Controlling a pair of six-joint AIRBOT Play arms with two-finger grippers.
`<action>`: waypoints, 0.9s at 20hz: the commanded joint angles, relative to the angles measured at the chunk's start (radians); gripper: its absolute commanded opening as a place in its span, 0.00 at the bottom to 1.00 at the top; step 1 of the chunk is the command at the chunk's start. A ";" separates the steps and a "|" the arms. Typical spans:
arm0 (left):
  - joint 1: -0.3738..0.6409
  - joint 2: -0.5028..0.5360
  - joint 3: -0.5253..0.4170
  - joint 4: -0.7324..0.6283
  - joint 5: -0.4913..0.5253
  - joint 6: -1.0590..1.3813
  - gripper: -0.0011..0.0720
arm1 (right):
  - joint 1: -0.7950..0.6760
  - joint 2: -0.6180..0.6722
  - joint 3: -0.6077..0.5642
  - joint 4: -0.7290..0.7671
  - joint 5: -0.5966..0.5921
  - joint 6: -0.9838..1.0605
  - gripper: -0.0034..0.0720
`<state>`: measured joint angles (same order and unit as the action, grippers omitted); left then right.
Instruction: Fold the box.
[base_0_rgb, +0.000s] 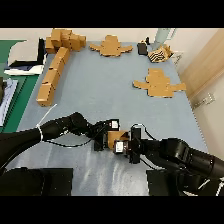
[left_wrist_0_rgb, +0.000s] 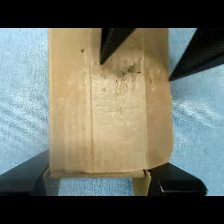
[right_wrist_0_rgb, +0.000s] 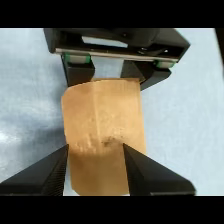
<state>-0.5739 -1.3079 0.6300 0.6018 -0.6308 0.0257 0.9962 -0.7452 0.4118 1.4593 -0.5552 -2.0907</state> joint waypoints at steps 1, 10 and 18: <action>0.001 0.000 -0.001 0.000 0.000 0.000 0.70 | 0.008 -0.010 -0.006 -0.171 0.027 0.111 0.72; 0.001 0.000 -0.001 0.000 0.000 0.000 0.70 | 0.021 0.000 -0.004 -0.210 0.039 0.138 0.64; 0.001 0.000 0.000 0.000 0.000 0.000 0.70 | 0.040 0.046 -0.004 -0.265 0.034 0.178 0.63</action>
